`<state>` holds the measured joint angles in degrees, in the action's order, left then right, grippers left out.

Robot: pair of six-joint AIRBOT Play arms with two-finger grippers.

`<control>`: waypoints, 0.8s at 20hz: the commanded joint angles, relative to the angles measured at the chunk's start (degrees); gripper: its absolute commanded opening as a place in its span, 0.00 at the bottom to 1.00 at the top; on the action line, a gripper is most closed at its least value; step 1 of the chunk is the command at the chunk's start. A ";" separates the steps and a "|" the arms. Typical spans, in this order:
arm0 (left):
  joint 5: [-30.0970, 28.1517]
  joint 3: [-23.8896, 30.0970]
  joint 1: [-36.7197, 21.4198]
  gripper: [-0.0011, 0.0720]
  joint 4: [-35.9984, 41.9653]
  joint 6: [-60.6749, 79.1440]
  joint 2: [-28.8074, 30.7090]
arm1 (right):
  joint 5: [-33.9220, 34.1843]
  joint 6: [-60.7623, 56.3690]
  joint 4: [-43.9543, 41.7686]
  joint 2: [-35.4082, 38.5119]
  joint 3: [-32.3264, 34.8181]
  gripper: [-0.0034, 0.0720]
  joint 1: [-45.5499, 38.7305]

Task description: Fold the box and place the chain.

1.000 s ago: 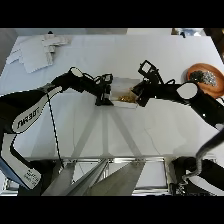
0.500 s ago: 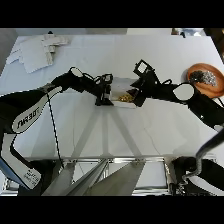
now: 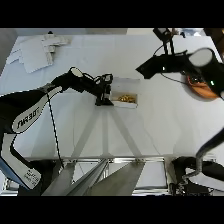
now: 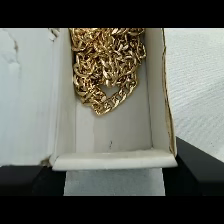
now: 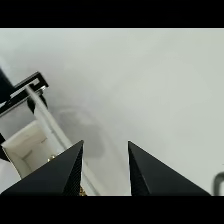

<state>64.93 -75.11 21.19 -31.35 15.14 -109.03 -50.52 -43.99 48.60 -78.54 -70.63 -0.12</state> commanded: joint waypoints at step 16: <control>0.00 -0.02 -0.02 0.55 -0.02 0.02 0.00 | -27.85 10.01 -4.33 -19.74 -18.47 0.46 5.75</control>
<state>64.95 -75.11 21.19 -31.35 15.14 -109.03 -82.32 -38.26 43.46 -100.05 -89.69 3.75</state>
